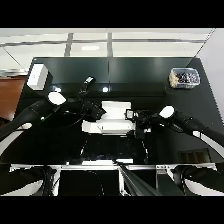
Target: Fold the box and place the chain.
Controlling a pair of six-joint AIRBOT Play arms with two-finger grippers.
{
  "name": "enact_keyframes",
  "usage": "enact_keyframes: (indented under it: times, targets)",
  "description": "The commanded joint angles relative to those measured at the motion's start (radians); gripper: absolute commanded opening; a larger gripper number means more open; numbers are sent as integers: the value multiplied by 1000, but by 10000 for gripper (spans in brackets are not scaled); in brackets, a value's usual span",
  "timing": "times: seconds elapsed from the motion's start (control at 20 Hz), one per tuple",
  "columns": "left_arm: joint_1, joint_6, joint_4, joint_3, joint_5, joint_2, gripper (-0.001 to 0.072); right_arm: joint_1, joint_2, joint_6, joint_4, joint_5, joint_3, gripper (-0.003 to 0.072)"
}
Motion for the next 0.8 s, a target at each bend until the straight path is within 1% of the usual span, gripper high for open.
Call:
enact_keyframes:
  times: [0.0,0.1,0.2,0.35,0.45,0.55,0.65,0.7,0.75]
  targets:
    - [4,-8,0,0,-26,-79,24,0,-1,-1,-1,5,0,184]
    - [0,-21,1,0,-16,-101,24,0,-1,0,-1,5,0,183]
    - [6,-21,1,0,-31,-114,24,0,-1,0,0,2,0,182]
    - [36,-21,4,2,-88,-78,23,0,-1,0,3,2,0,181]
    - [77,-21,51,2,-101,-4,21,0,-1,0,3,2,0,182]
    - [115,-27,111,0,-98,111,21,0,-1,0,3,2,0,181]
    - [139,14,136,-22,-100,215,23,0,-1,0,3,2,0,181]
    - [137,116,131,-48,-113,254,24,0,-1,0,3,2,0,182]
    - [117,277,134,-70,-154,275,24,0,-1,0,3,3,0,182]
